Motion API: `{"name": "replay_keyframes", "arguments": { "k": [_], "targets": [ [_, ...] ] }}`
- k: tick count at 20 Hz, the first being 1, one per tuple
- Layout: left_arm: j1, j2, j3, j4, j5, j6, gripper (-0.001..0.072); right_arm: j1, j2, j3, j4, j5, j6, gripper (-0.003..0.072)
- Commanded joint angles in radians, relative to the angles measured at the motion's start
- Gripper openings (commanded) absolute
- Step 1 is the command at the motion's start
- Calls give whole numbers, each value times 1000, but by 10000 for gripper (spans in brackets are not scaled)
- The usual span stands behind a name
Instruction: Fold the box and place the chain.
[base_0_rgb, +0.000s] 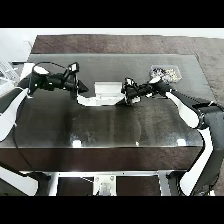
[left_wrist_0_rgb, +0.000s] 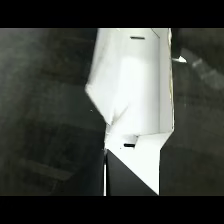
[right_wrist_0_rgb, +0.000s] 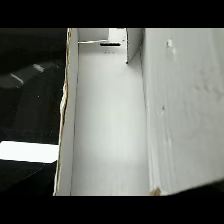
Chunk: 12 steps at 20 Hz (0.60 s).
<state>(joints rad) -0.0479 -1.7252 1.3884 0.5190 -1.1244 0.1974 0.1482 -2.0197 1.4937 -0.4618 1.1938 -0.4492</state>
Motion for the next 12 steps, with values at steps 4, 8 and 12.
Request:
{"name": "replay_keyframes", "arguments": {
  "k": [4,8,12],
  "targets": [
    [8,86,0,50,162,-564,16,0,0,0,0,0,0,495],
    [8,87,-2,130,172,-853,16,0,0,0,0,0,0,495],
    [11,87,-4,205,170,-1044,16,0,0,0,0,0,0,495]
  ]
}}
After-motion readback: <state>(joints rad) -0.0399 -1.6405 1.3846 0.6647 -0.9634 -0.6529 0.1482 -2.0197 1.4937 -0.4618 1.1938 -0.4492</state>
